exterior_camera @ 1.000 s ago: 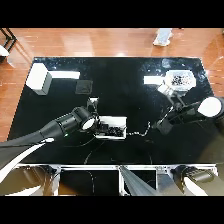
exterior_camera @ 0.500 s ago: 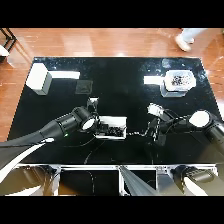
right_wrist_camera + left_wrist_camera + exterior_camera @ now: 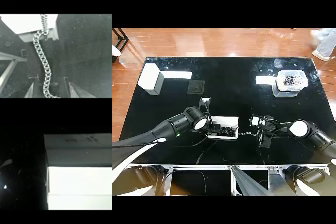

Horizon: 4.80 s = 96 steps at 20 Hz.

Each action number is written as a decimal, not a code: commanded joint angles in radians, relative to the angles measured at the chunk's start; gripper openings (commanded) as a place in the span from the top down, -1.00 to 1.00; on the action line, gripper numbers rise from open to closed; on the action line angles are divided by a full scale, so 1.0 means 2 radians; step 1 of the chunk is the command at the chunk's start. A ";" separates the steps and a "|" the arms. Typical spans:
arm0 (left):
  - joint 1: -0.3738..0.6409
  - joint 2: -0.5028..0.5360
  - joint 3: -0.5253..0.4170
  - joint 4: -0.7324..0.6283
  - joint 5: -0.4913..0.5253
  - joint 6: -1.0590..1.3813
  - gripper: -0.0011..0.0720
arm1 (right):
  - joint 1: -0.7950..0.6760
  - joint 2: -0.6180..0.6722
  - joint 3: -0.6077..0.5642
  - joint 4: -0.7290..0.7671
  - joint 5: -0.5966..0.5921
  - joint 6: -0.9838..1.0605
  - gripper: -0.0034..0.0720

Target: Fold the box and place the chain.

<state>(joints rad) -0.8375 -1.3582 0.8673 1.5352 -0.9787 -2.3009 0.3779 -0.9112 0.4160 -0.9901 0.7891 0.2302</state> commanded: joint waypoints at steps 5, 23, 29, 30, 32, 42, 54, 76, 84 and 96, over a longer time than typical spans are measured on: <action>0.000 0.000 0.000 0.000 -0.001 0.000 0.91 | 0.007 -0.025 -0.003 -0.006 -0.038 -0.017 -0.40; 0.000 0.000 0.000 0.000 -0.001 0.000 0.91 | 0.008 -0.040 -0.005 -0.008 -0.040 -0.017 -0.35; 0.000 0.000 0.000 0.000 -0.001 0.000 0.91 | 0.008 -0.040 -0.005 -0.008 -0.040 -0.017 -0.33; 0.000 0.000 0.000 0.000 -0.001 0.000 0.91 | 0.008 -0.041 -0.005 -0.008 -0.040 -0.017 -0.33; 0.000 0.000 0.000 0.000 -0.001 0.000 0.91 | 0.008 -0.044 -0.005 -0.008 -0.040 -0.017 -0.33; 0.000 0.000 0.000 0.000 -0.001 0.000 0.91 | 0.007 -0.045 -0.002 -0.006 -0.021 -0.007 0.86; 0.000 0.000 0.000 0.000 -0.001 0.000 0.91 | 0.007 0.027 0.098 -0.006 0.042 0.121 0.86; 0.000 0.000 0.000 0.000 -0.003 0.000 0.91 | 0.108 -0.039 0.193 0.173 0.043 0.215 0.86; 0.000 0.000 0.000 0.000 -0.013 0.000 0.91 | 0.064 -0.038 0.193 0.163 0.043 0.224 0.86; 0.000 0.000 0.000 0.000 -0.012 0.000 0.91 | 0.033 -0.006 0.190 0.096 0.113 0.285 0.86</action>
<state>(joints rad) -0.8375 -1.3594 0.8673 1.5360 -1.0031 -2.2997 0.4263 -0.9215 0.7994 -0.7971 1.0111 0.7818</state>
